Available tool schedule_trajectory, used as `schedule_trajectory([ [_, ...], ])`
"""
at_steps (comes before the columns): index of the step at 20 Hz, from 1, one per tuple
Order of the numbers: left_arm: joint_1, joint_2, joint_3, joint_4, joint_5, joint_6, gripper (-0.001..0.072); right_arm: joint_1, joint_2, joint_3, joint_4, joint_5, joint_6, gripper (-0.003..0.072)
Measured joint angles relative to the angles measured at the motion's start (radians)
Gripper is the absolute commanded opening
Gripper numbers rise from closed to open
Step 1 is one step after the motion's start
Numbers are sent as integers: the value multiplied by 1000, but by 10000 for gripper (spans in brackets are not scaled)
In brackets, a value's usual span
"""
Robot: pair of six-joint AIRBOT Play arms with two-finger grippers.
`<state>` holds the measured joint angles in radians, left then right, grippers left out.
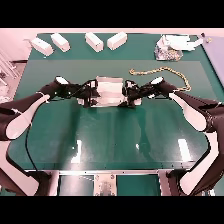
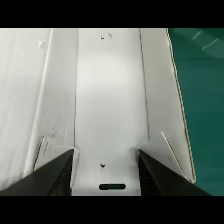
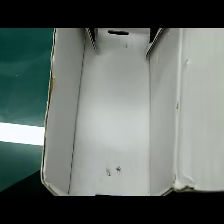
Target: Fold the box and place the chain.
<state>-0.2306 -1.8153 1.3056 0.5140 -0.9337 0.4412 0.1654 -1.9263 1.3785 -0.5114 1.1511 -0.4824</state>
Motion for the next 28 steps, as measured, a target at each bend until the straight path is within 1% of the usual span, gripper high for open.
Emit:
schedule_trajectory([
  [8, 0, -4, 0, -2, -2, 12, 490, 0, 0, 0, -1, 2, 0, 587],
  [9, 0, -4, 0, -2, -2, 12, 389, 0, 0, 0, -2, 2, 0, 587],
  [10, 0, -4, 0, -1, 2, 13, 157, 0, 0, 0, -2, 5, -1, 586],
  [11, 1, -5, 0, 0, 12, 13, 71, 0, 0, 0, -3, 10, -1, 587],
  [12, 2, -5, 0, 0, 20, 16, 50, 1, 0, 0, -4, 11, -2, 587],
  [14, 10, -5, 0, 0, 20, 22, 48, 1, 0, 0, -3, 8, -2, 587],
  [15, 15, -5, 0, 0, 19, 25, 21, 1, 0, 0, -2, 7, -2, 587],
  [21, 80, -1, 0, -34, -29, 56, 19, 1, 0, 0, -2, 4, -2, 586],
  [28, 172, 43, 0, -168, -95, 72, 16, 1, 0, 0, -2, 3, -1, 586],
])
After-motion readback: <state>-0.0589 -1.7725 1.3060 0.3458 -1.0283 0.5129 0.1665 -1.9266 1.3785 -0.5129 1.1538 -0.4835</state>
